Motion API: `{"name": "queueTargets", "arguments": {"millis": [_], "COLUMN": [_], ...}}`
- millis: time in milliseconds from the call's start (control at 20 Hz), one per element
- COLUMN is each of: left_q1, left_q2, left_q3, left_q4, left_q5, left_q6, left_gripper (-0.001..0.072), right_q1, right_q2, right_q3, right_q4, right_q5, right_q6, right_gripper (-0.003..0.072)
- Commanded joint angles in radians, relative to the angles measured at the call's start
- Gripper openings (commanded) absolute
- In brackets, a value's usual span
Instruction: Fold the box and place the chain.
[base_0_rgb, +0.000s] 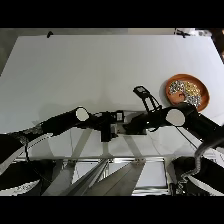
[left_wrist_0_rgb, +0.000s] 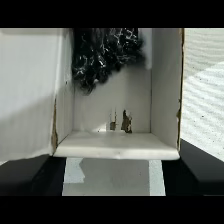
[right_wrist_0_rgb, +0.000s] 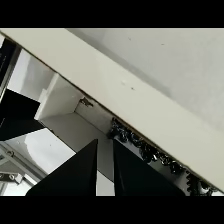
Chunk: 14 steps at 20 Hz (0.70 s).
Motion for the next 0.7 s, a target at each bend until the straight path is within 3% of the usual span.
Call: {"name": "queueTargets", "arguments": {"millis": [0, 200, 250, 300, 500, 550, 600, 650], "left_q1": [-0.001, -0.001, -0.001, -0.001, -0.001, -0.001, -0.001, -0.001], "left_q2": [0.001, 0.001, 0.001, 0.001, 0.001, 0.001, 0.001, 0.001], "left_q3": [0.0, 0.0, 0.0, 0.0, 0.0, 0.0, 0.0, 0.0], "left_q4": [0.0, 0.0, 0.0, 0.0, 0.0, 0.0, 0.0, 0.0], "left_q5": [0.0, 0.0, 0.0, 0.0, 0.0, 0.0, 0.0, 0.0], "left_q6": [0.0, 0.0, 0.0, 0.0, 0.0, 0.0, 0.0, 0.0], "left_gripper": [0.0333, 0.0333, 0.0333, 0.0333, 0.0333, 0.0333, 0.0333, 0.0333], "right_q1": [-0.027, -0.156, -0.213, -0.271, -0.493, -0.52, -0.533, -0.533], "right_q2": [0.078, 0.272, 0.311, 0.334, 0.314, 0.29, 0.259, 0.223], "right_q3": [0.0, 0.0, -0.001, -0.002, -0.061, -0.089, -0.119, -0.147], "right_q4": [-0.009, -0.087, -0.098, -0.108, -0.117, -0.112, -0.099, -0.077], "right_q5": [0.059, 0.208, 0.261, 0.301, 0.333, 0.319, 0.289, 0.245], "right_q6": [-0.059, -0.269, -0.387, -0.51, -0.951, -1.037, -1.123, -1.196], "right_gripper": [0.012, 0.0114, 0.0029, 0.0013, 0.0015, 0.0091, 0.0304, 0.046]}}
